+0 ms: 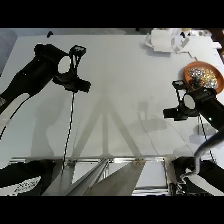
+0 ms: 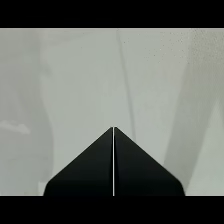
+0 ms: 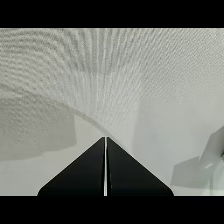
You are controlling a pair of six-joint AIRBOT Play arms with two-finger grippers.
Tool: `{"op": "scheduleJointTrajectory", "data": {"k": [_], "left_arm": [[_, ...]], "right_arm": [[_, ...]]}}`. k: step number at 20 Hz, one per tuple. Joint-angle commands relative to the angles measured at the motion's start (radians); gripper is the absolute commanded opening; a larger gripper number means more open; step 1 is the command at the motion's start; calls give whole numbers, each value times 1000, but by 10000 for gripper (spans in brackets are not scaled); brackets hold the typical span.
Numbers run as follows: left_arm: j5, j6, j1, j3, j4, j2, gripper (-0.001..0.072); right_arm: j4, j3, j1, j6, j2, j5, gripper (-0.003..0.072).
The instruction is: Fold the box and place the chain.
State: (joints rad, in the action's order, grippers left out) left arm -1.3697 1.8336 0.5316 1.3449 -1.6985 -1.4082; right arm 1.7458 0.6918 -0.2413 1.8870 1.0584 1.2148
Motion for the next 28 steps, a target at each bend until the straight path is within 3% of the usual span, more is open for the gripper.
{"op": "scheduleJointTrajectory", "data": {"k": [1,13,20,23,28], "left_arm": [[0,0,0,-1,0,-1,11],[0,0,0,-1,0,-1,11],[0,0,0,-1,0,-1,11],[0,0,0,-1,0,-1,11],[0,0,0,-1,0,-1,11]], "right_arm": [[0,0,0,0,-1,0,16],[0,0,0,0,-1,-3,16],[32,22,11,-40,-1,-104,17],[117,192,167,-129,2,-19,17],[157,487,684,-317,100,22,18]]}}
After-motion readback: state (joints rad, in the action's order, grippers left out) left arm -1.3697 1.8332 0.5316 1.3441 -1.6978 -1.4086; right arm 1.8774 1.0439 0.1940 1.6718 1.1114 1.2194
